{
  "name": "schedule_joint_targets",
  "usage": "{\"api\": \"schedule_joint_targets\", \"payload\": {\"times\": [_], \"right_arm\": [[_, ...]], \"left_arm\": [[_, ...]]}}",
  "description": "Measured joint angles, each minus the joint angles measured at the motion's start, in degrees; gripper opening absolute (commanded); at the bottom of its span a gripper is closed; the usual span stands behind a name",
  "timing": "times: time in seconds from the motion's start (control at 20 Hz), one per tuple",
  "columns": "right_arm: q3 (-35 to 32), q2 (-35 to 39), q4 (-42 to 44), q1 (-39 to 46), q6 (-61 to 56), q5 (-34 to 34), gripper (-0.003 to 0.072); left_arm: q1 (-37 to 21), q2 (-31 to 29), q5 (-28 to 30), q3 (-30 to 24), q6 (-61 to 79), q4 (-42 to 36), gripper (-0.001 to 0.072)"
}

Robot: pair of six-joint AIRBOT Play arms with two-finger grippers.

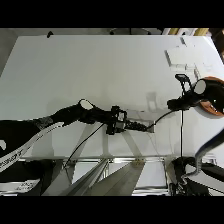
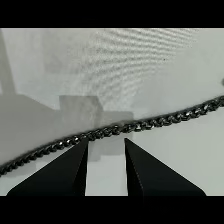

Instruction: Fold the box and place the chain.

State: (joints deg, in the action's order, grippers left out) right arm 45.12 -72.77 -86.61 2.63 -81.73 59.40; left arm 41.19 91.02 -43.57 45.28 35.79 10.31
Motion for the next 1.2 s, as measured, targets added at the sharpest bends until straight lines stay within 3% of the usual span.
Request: {"api": "schedule_joint_targets", "payload": {"times": [1.05, 1.2], "right_arm": [[-1.57, -1.66, -2.19, 0.00, -5.25, -3.58, 0.0219], [-1.57, -2.08, -2.32, 0.02, -5.27, -2.73, 0.0142]], "left_arm": [[0.02, 0.00, 0.00, 0.00, 0.02, 0.00, 0.0068], [0.02, 0.00, 0.00, 0.00, 0.00, 0.00, 0.0068]]}}
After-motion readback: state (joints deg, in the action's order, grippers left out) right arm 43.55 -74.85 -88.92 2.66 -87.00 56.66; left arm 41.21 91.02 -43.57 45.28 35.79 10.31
